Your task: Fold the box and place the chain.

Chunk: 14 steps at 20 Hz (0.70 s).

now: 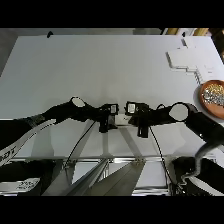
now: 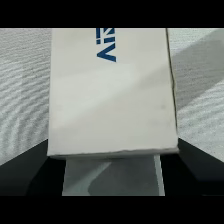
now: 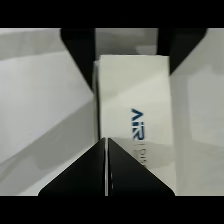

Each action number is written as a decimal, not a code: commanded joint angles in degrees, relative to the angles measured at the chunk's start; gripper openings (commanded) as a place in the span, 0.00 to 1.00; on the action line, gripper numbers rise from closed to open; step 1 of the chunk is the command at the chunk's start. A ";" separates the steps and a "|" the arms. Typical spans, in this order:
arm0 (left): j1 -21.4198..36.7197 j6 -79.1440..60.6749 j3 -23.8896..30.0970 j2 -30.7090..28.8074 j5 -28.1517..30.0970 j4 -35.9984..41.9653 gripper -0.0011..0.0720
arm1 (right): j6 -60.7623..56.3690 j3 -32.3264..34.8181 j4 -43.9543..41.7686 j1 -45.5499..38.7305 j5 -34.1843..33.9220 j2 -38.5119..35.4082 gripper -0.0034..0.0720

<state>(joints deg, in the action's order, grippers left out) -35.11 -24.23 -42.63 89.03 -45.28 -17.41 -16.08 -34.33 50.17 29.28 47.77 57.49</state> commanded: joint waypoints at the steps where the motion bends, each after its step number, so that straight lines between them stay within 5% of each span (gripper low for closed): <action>1: 0.00 0.04 0.00 0.00 0.04 0.02 0.13 | -0.02 0.00 0.87 0.00 -4.17 -0.28 0.07; 14: 0.00 0.04 0.00 0.00 0.04 0.02 0.13 | -0.42 0.11 1.05 0.00 0.83 2.69 0.07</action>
<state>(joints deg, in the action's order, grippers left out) -35.11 -24.23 -42.65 89.03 -45.23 -17.39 -16.47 -34.26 51.05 29.28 47.53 59.20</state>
